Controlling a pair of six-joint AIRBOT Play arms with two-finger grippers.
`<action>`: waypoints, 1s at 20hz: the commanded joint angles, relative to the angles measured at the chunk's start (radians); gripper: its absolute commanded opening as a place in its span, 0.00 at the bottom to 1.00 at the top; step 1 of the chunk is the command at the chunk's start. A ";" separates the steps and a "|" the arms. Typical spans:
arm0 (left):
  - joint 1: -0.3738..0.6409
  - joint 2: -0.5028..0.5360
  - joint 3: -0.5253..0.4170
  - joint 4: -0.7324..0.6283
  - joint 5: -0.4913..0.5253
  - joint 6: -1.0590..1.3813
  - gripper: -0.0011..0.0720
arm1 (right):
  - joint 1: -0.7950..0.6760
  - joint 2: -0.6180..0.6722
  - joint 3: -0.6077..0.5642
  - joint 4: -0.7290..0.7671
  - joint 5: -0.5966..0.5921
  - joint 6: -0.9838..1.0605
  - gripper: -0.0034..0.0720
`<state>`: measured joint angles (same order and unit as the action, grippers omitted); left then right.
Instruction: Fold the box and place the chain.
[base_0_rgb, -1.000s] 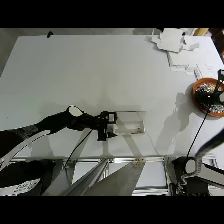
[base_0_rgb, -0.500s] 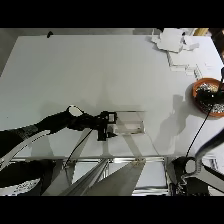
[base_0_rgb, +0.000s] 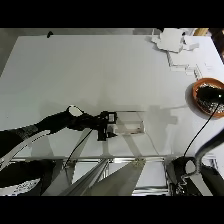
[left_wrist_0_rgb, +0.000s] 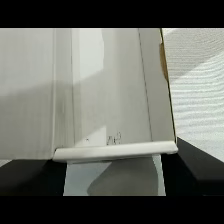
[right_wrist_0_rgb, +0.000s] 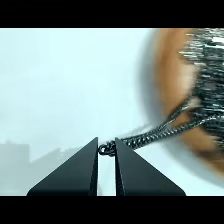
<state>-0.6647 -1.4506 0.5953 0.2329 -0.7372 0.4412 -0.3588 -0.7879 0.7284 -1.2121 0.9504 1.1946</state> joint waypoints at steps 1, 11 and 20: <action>0.000 0.000 0.000 0.000 0.000 0.000 0.22 | 0.150 0.158 0.001 0.213 0.239 -0.140 0.07; 0.000 0.001 0.000 0.000 0.000 0.000 0.22 | 0.726 0.237 0.000 0.378 0.185 -0.063 0.07; 0.000 0.000 0.000 0.000 0.000 0.000 0.22 | 1.118 -0.090 0.000 0.318 -0.061 -0.039 0.07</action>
<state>-0.6647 -1.4509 0.5953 0.2325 -0.7372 0.4416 0.6594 -0.7719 0.7280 -0.8700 0.9638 1.1519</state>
